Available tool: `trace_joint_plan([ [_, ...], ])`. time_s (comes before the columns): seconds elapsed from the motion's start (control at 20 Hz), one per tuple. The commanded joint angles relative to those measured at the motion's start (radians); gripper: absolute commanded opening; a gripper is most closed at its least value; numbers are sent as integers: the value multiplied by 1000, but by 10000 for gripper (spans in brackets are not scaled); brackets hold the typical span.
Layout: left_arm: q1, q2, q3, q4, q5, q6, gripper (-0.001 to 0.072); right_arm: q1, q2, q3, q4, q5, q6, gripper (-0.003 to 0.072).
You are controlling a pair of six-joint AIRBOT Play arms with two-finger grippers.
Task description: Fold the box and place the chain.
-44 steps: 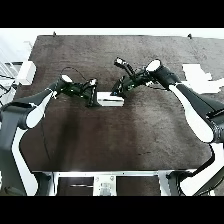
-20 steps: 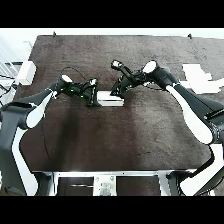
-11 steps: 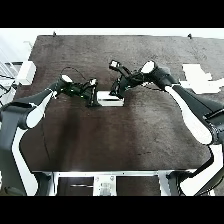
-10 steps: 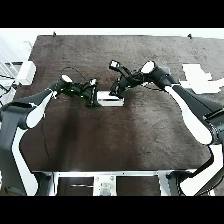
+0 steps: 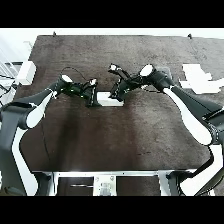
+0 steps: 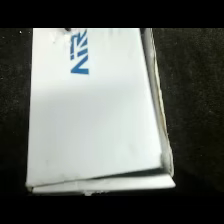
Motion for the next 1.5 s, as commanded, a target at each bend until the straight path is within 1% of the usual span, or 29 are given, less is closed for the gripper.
trace_joint_plan([
  [0.0,0,1,1,0,0,0,469,8,-1,-11,10,15,0,324],
  [0.05,0,1,1,0,-1,0,470,8,0,-11,37,34,-1,389],
  [0.1,0,1,1,0,0,0,469,5,0,-9,80,50,-11,582],
  [0.15,0,1,1,0,0,0,469,-1,2,-5,117,56,-22,600],
  [0.4,0,1,1,0,0,0,469,-31,2,16,230,84,-87,596],
  [0.45,0,1,1,0,-1,0,469,-37,1,15,238,82,-86,539],
  [0.5,0,1,1,0,-1,0,470,-42,-1,14,237,83,-85,280],
  [0.55,0,1,1,0,-1,0,469,-47,-3,7,238,76,-79,93],
  [0.6,0,1,1,0,0,0,469,-48,-9,-2,234,65,-50,4],
  [0.85,0,1,1,0,-1,0,469,-50,-100,-48,217,65,29,3],
  [1.05,0,1,1,0,0,0,469,-43,-109,-63,210,83,31,3],
  [1.15,0,1,1,0,0,0,469,-45,-81,-54,219,83,30,3],
  [1.25,0,1,1,0,0,0,469,-44,-24,-51,262,82,19,3],
  [1.45,0,1,1,0,-1,0,469,-43,138,-61,317,79,32,2],
])
